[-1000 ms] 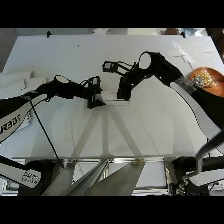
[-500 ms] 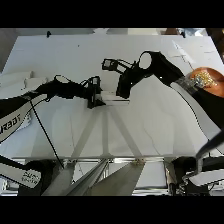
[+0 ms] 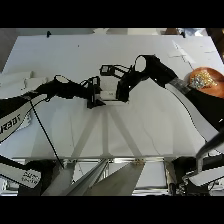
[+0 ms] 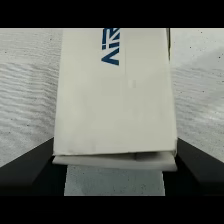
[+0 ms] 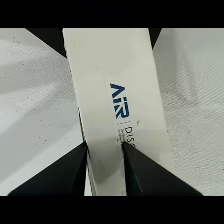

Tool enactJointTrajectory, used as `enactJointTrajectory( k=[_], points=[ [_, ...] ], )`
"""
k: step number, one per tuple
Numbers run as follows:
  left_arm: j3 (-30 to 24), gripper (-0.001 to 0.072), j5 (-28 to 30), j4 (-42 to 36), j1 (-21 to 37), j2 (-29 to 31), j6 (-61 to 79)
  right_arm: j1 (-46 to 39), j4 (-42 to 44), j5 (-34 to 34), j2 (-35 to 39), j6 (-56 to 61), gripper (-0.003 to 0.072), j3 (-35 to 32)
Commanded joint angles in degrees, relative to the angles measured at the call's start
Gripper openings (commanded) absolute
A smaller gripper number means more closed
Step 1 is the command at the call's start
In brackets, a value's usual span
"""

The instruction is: Fold the box and place the chain.

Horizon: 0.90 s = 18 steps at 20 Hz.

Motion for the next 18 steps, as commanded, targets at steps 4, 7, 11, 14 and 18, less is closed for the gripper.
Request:
enactJointTrajectory(
  k=[4, 7, 11, 14, 18],
  points=[
    [0.04, 0.0376, -0.02, -0.11, 0.0, 0.04, -0.22, 0.15, 0.09, 2.64, -0.11, -0.04, 0.0302, 0.0],
    [0.04, 0.0376, -0.02, -0.11, 0.0, 0.04, -0.22, 0.15, 0.11, 2.54, 0.44, -0.02, 0.0343, 0.02],
    [0.04, 0.0376, -0.02, -0.11, 0.0, 0.04, -0.22, 0.02, 0.07, 0.46, 2.27, 0.11, 0.0343, 0.02],
    [0.04, 0.0376, 0.0, -0.11, 0.0, 0.04, -0.22, 0.02, 0.22, -2.75, 4.92, 0.22, 0.0342, 0.02],
    [0.04, 0.0376, 0.0, -0.13, 0.0, 0.04, -0.22, -0.02, 0.57, -3.74, 6.97, 4.87, 0.0334, 0.02]
  ],
)
